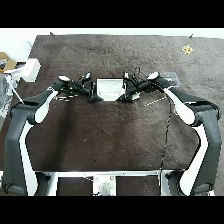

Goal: Fold the box and place the chain.

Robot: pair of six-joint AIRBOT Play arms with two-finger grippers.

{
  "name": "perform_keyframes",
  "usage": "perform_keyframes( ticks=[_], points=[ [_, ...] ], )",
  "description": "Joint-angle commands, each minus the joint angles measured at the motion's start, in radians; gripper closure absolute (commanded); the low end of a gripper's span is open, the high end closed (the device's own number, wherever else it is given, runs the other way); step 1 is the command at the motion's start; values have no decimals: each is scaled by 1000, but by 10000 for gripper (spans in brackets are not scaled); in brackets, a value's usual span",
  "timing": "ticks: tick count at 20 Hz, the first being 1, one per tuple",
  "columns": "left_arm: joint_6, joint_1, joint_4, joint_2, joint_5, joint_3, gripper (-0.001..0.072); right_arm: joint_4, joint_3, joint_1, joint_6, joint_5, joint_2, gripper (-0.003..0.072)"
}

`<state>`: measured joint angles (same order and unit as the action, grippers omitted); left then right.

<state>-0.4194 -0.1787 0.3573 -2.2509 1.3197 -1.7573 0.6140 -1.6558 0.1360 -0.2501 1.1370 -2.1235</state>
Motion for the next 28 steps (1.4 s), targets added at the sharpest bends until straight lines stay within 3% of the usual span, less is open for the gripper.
perform_keyframes(
  ticks=[1,12,13,14,20,28],
  points=[
    [0,0,2,-1,0,0,308,0,0,0,0,0,0,241],
    [0,0,2,-1,0,0,309,0,0,1,0,8,0,238],
    [0,0,2,-1,0,0,308,0,0,0,0,7,0,31],
    [0,0,2,-1,0,0,309,1,0,-1,-3,6,0,2],
    [0,0,2,-1,0,0,308,37,0,-17,8,10,27,2],
    [0,0,2,-1,-3,0,308,255,0,-17,98,77,126,2]
  ],
)
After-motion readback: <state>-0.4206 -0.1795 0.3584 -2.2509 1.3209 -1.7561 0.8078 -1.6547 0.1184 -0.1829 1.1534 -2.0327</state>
